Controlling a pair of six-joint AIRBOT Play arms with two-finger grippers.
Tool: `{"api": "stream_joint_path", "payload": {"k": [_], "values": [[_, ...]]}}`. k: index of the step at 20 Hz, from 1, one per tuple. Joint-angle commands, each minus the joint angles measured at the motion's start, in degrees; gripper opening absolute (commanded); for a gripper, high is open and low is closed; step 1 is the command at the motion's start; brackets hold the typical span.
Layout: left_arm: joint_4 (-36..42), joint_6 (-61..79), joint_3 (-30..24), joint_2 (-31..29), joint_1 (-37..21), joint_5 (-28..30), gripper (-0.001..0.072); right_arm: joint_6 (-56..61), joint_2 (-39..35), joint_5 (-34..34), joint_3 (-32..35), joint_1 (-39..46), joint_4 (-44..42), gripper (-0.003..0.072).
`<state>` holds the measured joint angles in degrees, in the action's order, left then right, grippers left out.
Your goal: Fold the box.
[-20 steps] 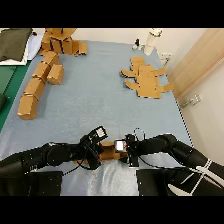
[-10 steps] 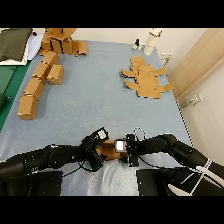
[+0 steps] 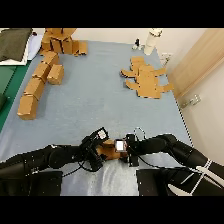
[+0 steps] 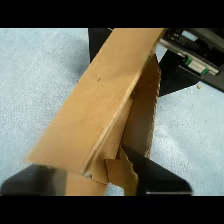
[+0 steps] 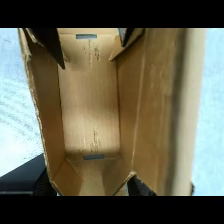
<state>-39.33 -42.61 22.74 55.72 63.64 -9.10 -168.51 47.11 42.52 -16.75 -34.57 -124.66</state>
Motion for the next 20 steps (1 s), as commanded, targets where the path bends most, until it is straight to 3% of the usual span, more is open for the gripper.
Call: {"api": "stream_joint_path", "payload": {"k": [1,2,6,9,14,17,18,20], "values": [[-0.3,0.0,0.0,-0.5,-0.1,-1.8,0.0104,0.0,0.0,0.0,0.0,-0.1,0.0,0.0466],[-1.5,-0.1,0.0,-1.4,-0.1,-3.1,0.0012,0.0,0.0,0.0,0.0,-0.1,0.0,0.0466],[-3.3,-4.3,0.0,-8.5,-2.5,-10.4,0.0012,0.0,0.0,0.0,0.0,-0.1,0.0,0.0466],[-12.2,-16.7,0.1,-16.1,-6.6,-18.0,0.0011,0.0,0.0,0.0,0.0,-0.1,0.0,0.0466],[-33.2,-49.9,0.1,-30.6,-13.6,-34.6,0.0011,0.0,0.0,0.0,0.0,-0.1,0.0,0.0465],[-45.2,-81.0,-0.3,-36.1,-19.7,-49.7,0.0011,0.0,0.0,0.0,0.0,-0.1,0.0,0.0466],[-45.3,-84.8,-1.0,-36.4,-21.8,-53.6,0.001,0.0,0.0,0.0,0.0,-0.1,0.0,0.0466],[-40.2,-84.7,-3.2,-35.8,-24.4,-52.7,0.0009,0.0,0.0,0.0,0.0,-0.1,0.0,0.0466]]}}
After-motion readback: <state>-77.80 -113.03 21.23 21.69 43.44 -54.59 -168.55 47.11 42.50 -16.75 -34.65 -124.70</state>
